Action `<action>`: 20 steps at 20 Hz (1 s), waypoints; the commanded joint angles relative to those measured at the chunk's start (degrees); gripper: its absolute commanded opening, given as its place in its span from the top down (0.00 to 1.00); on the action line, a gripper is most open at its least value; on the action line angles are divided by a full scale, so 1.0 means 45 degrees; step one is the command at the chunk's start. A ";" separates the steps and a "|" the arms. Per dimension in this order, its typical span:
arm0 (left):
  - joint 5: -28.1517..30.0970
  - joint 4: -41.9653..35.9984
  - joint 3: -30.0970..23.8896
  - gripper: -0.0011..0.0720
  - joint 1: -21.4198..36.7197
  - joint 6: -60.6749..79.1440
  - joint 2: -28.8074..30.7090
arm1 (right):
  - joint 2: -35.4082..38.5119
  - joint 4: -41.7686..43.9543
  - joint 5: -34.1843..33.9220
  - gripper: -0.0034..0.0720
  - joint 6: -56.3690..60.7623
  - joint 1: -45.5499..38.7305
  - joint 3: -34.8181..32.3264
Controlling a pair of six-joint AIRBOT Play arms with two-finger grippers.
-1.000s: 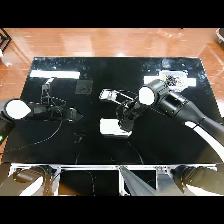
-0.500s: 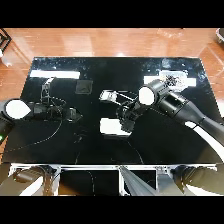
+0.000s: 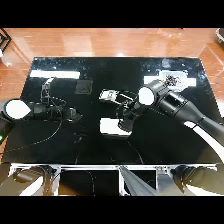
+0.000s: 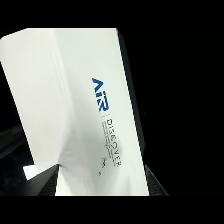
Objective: Fold the box and place the chain.
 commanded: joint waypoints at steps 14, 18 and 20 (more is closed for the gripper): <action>0.0049 0.0053 0.0000 0.12 0.0015 0.0005 0.0005 | -0.0272 -0.1146 -0.0491 0.48 0.0102 0.0845 -0.0121; 0.0053 0.0053 0.0000 0.12 0.0010 0.0005 0.0005 | -0.0272 -0.1141 -0.0432 0.65 0.0097 0.0845 -0.0121; 0.0053 0.0053 0.0000 0.12 0.0010 0.0005 0.0005 | -0.0272 -0.1151 -0.0447 0.65 0.0097 0.0845 -0.0121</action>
